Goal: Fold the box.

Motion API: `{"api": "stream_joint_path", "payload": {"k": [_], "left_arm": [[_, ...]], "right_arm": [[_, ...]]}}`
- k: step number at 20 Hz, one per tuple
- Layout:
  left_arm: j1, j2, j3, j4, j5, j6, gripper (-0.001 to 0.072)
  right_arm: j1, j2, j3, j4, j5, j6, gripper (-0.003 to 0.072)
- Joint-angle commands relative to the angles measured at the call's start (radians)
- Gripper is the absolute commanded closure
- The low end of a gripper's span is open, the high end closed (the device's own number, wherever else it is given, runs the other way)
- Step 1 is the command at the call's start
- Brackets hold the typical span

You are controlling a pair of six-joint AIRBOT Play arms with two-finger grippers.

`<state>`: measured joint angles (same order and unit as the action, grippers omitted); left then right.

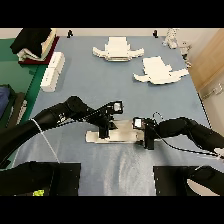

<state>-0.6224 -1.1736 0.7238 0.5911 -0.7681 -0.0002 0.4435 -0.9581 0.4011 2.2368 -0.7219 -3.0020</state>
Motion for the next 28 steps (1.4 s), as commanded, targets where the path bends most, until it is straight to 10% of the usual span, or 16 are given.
{"api": "stream_joint_path", "payload": {"k": [1, 4, 6, 25, 26, 28], "left_arm": [[0.000, 0.000, 0.001, 0.000, 0.001, 0.000, 0.0694], [0.000, 0.000, 0.001, 0.000, 0.001, 0.000, 0.0694], [0.000, 0.000, 0.001, 0.000, 0.000, -0.001, 0.0693], [0.000, 0.001, 0.001, -0.001, 0.006, -0.001, 0.0691], [0.000, 0.001, 0.001, -0.001, 0.006, 0.000, 0.0672], [0.000, 0.001, 0.001, 0.000, 0.008, -0.017, 0.0222]], "right_arm": [[0.001, -0.009, 0.000, 0.008, 0.007, 0.000, 0.0036], [0.001, -0.032, 0.000, 0.007, 0.008, 0.000, 0.0044], [0.001, -0.039, 0.000, -0.004, 0.006, 0.000, 0.0282], [0.000, -0.038, 0.000, -0.004, 0.007, 0.000, 0.0279], [0.000, -0.038, 0.000, -0.004, 0.006, 0.000, 0.0279], [0.000, -0.038, 0.000, -0.004, 0.006, 0.000, 0.0279]]}}
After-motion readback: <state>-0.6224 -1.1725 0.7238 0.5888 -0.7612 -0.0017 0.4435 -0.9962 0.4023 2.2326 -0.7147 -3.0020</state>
